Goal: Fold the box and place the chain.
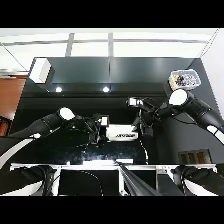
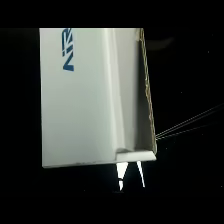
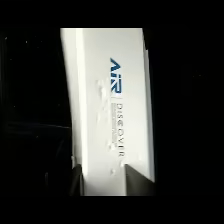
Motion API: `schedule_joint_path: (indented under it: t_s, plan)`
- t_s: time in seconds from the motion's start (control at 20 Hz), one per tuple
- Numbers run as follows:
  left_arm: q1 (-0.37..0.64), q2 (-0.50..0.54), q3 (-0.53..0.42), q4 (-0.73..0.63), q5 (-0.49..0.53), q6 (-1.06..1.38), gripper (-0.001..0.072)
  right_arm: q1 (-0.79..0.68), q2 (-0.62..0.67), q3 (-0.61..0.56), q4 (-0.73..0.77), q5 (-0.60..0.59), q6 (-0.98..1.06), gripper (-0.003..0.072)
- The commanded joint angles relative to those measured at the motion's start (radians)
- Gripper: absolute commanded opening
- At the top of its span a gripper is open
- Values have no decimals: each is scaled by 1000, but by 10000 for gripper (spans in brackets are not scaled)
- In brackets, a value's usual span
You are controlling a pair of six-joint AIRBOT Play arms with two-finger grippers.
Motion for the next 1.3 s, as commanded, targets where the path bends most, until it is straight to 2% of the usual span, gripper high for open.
schedule_joint_path:
  t_s: [0.0,0.45,0.5,0.65,1.25]
  plan:
    - [-1,0,0,0,-1,0,450,3,0,0,-6,14,1,244]
    - [-1,0,0,0,-1,0,451,3,0,0,-8,34,12,248]
    - [-1,0,0,0,-1,0,450,3,0,0,-8,31,12,290]
    - [-1,0,0,0,-1,0,450,3,0,0,-10,26,12,327]
    - [-1,0,0,0,-1,0,450,39,0,0,-59,-5,12,326]
